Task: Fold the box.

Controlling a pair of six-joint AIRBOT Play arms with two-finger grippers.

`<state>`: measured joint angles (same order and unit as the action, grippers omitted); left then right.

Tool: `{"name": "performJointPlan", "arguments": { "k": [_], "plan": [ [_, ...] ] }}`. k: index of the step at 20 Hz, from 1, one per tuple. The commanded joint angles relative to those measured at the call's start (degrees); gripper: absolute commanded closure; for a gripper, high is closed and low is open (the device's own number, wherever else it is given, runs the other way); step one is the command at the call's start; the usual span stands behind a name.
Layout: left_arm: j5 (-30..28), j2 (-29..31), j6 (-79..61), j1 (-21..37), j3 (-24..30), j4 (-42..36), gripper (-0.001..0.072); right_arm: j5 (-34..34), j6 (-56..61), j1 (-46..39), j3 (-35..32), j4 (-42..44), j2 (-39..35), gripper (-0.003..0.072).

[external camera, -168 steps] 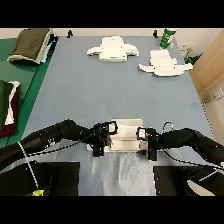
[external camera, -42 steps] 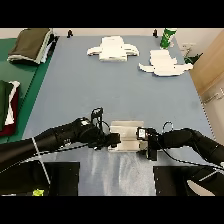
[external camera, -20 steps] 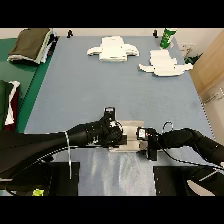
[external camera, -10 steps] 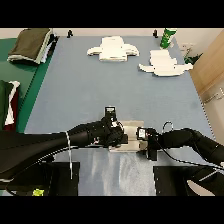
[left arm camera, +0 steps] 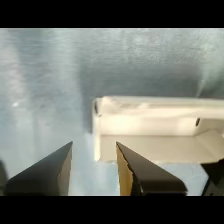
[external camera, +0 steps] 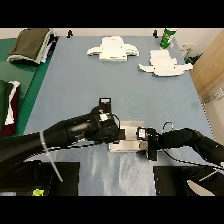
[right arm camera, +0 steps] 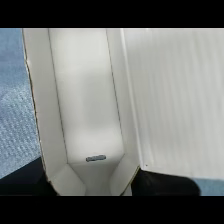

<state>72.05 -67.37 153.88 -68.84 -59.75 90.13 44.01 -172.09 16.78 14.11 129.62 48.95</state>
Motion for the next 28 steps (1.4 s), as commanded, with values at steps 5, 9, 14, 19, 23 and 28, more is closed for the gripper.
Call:
{"name": "performJointPlan", "arguments": {
  "k": [5, 9, 14, 19, 23, 28],
  "plan": [
    [10.8, 13.4, -7.0, 0.0, -0.3, 7.8, 0.0695, 0.0, 0.0, 0.0, 0.0, 0.0, 0.0, 0.0167],
    [0.5, 12.5, -21.8, 0.9, -0.3, 9.7, 0.0696, 0.0, 0.0, 0.0, 0.0, 0.0, 0.0, 0.0167],
    [-3.8, 15.9, -69.4, 15.7, 2.7, -7.2, 0.0697, 0.0, 0.0, 0.0, 0.0, 0.0, 0.0, 0.0167],
    [-12.5, 23.0, -116.1, 35.8, 14.4, -35.6, -0.0011, 0.0, 0.0, 0.0, 0.0, 0.0, 0.0, 0.0167],
    [-21.7, 23.1, -132.7, 41.9, 26.7, -41.5, -0.0011, 0.0, 0.0, 0.0, 0.0, 0.0, 0.0, 0.0167],
    [-28.2, 19.0, -157.2, 39.1, 38.9, -57.7, -0.0011, 0.0, 0.0, 0.0, 0.0, 0.0, 0.0, 0.0167]
  ]
}}
